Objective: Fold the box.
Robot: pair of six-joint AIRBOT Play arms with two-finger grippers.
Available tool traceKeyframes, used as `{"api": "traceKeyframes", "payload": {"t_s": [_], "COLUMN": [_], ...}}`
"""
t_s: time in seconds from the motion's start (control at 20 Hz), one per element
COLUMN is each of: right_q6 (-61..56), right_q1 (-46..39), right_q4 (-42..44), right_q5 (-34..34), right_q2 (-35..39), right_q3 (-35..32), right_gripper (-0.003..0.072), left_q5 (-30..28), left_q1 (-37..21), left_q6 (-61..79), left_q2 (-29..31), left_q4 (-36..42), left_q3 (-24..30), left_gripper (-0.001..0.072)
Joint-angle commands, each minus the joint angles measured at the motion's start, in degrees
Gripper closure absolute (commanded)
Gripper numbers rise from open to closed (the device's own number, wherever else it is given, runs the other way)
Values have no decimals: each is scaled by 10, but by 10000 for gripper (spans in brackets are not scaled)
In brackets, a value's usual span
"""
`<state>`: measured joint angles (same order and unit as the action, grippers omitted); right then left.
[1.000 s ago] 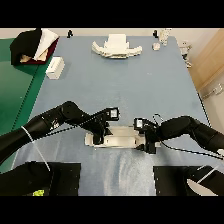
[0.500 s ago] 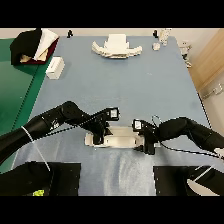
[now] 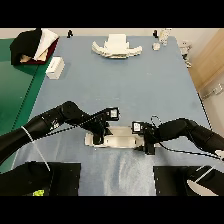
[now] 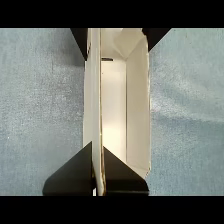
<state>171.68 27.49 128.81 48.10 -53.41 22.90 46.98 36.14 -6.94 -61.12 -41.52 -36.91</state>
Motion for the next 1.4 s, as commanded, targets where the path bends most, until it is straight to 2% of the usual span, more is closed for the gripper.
{"api": "traceKeyframes", "payload": {"t_s": [0.0, 0.35, 0.75, 0.8, 0.9, 1.35], "right_q6": [-11, -12, -12, -12, -12, -12], "right_q1": [0, 23, 23, 23, 23, 23], "right_q4": [-9, -2, -1, -1, -2, 0], "right_q5": [-13, -61, -61, -61, -61, -60], "right_q2": [17, 15, 2, 2, 2, 2], "right_q3": [-7, -25, -25, -25, -25, -25], "right_gripper": [49, 42, 44, 56, 166, 165], "left_q5": [0, 0, 0, 0, 0, 0], "left_q1": [0, 0, 0, 0, 0, 0], "left_q6": [0, 0, 0, 0, 0, 0], "left_q2": [0, 0, 0, 0, 0, 0], "left_q4": [0, 0, 0, 0, 0, 0], "left_q3": [0, 0, 0, 0, 0, 0], "left_gripper": [696, 697, 696, 697, 697, 697]}}
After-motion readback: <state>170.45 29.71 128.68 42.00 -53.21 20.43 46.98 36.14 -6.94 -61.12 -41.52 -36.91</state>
